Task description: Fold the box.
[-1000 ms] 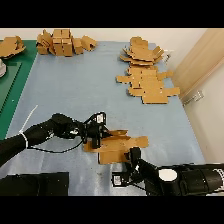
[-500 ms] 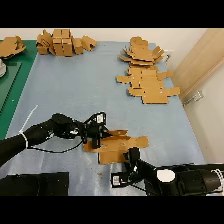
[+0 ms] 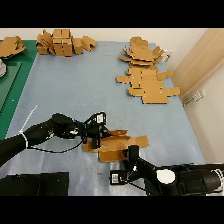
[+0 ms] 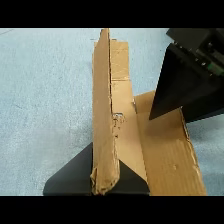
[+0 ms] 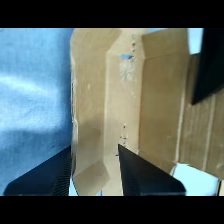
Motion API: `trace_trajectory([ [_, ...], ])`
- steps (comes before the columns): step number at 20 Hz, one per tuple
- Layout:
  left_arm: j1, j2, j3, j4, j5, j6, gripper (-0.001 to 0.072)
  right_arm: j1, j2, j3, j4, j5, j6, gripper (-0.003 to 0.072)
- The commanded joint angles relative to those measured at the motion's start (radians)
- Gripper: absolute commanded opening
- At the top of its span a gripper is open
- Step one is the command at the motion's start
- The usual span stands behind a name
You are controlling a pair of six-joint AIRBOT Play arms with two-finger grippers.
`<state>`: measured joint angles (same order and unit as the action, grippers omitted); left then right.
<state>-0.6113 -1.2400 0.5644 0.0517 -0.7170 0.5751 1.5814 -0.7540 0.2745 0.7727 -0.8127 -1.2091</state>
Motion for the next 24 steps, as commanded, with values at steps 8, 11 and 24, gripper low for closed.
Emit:
trace_trajectory([
  [8,0.000,0.000,0.000,0.000,0.000,0.000,0.0016,0.001,0.000,0.012,-0.085,-0.042,0.061,0.0422],
  [11,0.000,0.000,0.000,0.000,0.000,0.000,0.0016,0.001,0.000,0.012,-0.085,-0.042,0.069,0.0482],
  [24,0.000,0.000,0.000,0.000,0.000,0.000,0.0016,-0.106,0.068,0.010,-0.047,-0.034,0.243,0.0714],
])
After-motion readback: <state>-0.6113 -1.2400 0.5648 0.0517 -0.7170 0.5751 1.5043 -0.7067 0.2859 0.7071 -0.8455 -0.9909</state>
